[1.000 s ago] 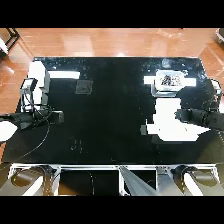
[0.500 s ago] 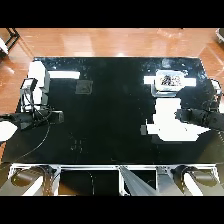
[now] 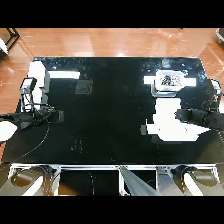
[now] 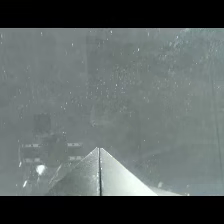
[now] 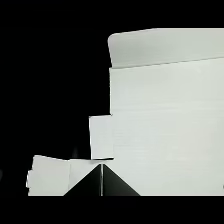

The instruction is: Fold the box and place the chain.

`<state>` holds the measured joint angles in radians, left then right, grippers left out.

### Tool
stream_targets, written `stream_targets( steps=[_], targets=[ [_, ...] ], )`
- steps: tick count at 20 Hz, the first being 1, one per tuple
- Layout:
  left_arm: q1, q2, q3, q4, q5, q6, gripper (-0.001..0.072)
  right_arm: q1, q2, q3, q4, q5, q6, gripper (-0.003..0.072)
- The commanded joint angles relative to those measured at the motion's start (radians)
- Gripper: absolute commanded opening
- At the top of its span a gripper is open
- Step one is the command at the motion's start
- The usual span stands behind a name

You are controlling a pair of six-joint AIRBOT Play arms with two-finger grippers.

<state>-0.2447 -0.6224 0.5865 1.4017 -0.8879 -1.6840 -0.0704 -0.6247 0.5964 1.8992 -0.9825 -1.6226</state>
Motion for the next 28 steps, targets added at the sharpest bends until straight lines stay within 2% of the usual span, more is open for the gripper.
stream_targets(
  steps=[1,5,6,7,8,11,13,15,19,21,23,24,26,27,28],
  targets=[
    [-0.001,-0.001,0.0,-0.029,0.027,0.0,0.0026,0.0,0.001,0.0,0.0,0.024,0.0,0.0035],
    [0.0,-0.002,0.0,-0.029,0.058,0.0,0.0044,0.0,-0.002,0.0,-0.016,0.066,0.0,0.0052],
    [0.0,-0.002,0.0,-0.027,0.067,0.0,0.0267,0.0,-0.002,0.0,-0.016,0.069,0.0,0.0287],
    [-0.001,-0.002,0.0,-0.029,0.077,0.0,0.0584,0.0,-0.002,0.0,-0.02,0.066,0.001,0.0699],
    [0.0,-0.001,0.0,-0.04,0.1,-0.009,0.0635,-0.001,-0.002,0.0,-0.024,0.053,0.041,0.0711],
    [-0.004,-0.001,0.0,-0.059,0.135,-0.008,0.0635,-0.031,-0.003,0.0,-0.097,0.027,0.149,0.0709],
    [-0.004,-0.001,0.0,-0.057,0.14,-0.008,0.0635,-0.098,-0.004,0.0,-0.217,0.024,0.207,0.0709],
    [-0.005,-0.001,0.0,-0.058,0.136,-0.008,0.0635,-0.232,-0.015,0.0,-0.308,0.038,0.236,0.0709],
    [-0.004,-0.001,0.0,-0.056,0.133,-0.007,0.0635,-0.529,-0.04,0.0,-0.299,0.179,0.235,0.0709],
    [-0.004,-0.001,0.0,-0.057,0.132,-0.008,0.0635,-0.671,-0.109,0.005,-0.298,0.224,0.235,0.0709],
    [-0.005,-0.001,0.0,-0.058,0.126,-0.008,0.0634,-0.812,-0.22,0.02,-0.239,0.24,0.21,0.0709],
    [-0.005,-0.001,0.0,-0.058,0.122,-0.008,0.0634,-0.87,-0.28,0.037,-0.148,0.22,0.154,0.0709],
    [-0.005,-0.001,0.0,-0.058,0.122,-0.008,0.0635,-0.948,-0.404,0.087,0.135,0.1,-0.136,0.071],
    [-0.005,-0.001,0.0,-0.058,0.123,-0.008,0.0634,-0.953,-0.471,0.121,0.204,0.029,-0.213,0.071],
    [-0.005,-0.001,0.0,-0.059,0.124,-0.008,0.0634,-0.947,-0.537,0.165,0.202,-0.049,-0.219,0.071]
  ],
)
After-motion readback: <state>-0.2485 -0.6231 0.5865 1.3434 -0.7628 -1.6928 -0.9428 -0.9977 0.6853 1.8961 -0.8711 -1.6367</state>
